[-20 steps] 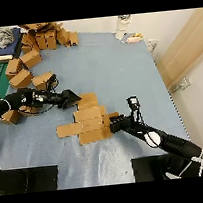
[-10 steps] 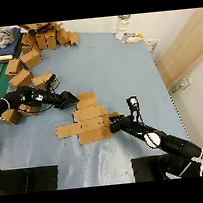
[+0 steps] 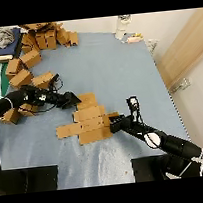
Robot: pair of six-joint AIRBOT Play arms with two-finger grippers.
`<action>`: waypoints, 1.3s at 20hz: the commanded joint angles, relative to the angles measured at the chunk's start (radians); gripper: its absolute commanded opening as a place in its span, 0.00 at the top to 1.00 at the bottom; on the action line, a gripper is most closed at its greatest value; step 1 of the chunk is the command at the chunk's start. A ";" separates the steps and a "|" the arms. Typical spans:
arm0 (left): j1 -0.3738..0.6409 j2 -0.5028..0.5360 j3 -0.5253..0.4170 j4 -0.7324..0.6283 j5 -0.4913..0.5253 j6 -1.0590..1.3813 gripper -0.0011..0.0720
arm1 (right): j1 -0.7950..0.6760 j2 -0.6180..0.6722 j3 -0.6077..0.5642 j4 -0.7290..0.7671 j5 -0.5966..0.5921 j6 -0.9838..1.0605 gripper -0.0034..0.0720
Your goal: Fold the box.
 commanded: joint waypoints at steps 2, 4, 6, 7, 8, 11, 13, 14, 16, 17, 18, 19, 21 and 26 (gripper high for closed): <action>-0.041 -0.047 0.045 -0.009 -0.072 0.008 0.43 | 0.001 0.000 0.000 0.000 0.000 0.000 0.95; -0.048 -0.069 0.065 -0.010 -0.136 0.008 0.42 | 0.001 0.000 0.000 -0.001 0.001 0.000 0.95; -0.045 -0.070 0.067 -0.009 -0.178 0.012 0.47 | 0.001 0.000 0.000 0.000 0.001 0.000 0.95; -0.040 -0.070 0.067 -0.009 -0.191 0.022 0.66 | 0.001 0.000 0.000 0.000 0.000 0.000 0.95; -0.039 -0.070 0.067 -0.009 -0.201 0.034 0.75 | 0.001 0.000 0.000 0.000 0.001 0.000 0.95; -0.039 -0.070 0.067 -0.008 -0.210 0.065 0.89 | 0.001 0.000 0.000 0.000 0.000 0.000 0.95; -0.039 -0.070 0.067 -0.008 -0.219 0.092 0.97 | 0.001 0.000 0.000 0.000 0.000 0.001 0.95; -0.039 -0.070 0.067 -0.008 -0.220 0.103 0.97 | 0.001 0.000 0.000 0.000 0.000 0.001 0.95; -0.039 -0.070 0.067 -0.008 -0.220 0.121 0.97 | 0.001 0.000 0.000 0.000 -0.001 0.001 0.95; -0.039 -0.070 0.067 -0.009 -0.220 0.140 0.97 | 0.001 0.000 0.000 0.000 -0.003 0.001 0.95; -0.039 -0.070 0.067 -0.009 -0.220 0.155 0.97 | 0.001 0.000 0.000 0.000 -0.007 0.001 0.95; -0.039 -0.070 0.067 -0.009 -0.220 0.169 0.97 | 0.001 0.000 0.000 0.000 -0.010 0.001 0.95; -0.039 -0.070 0.068 -0.009 -0.220 0.198 0.97 | 0.000 0.000 0.000 0.000 -0.011 0.001 0.95; -0.050 -0.061 0.113 -0.008 -0.243 0.308 0.97 | -0.026 0.000 0.001 0.083 -0.013 0.063 0.71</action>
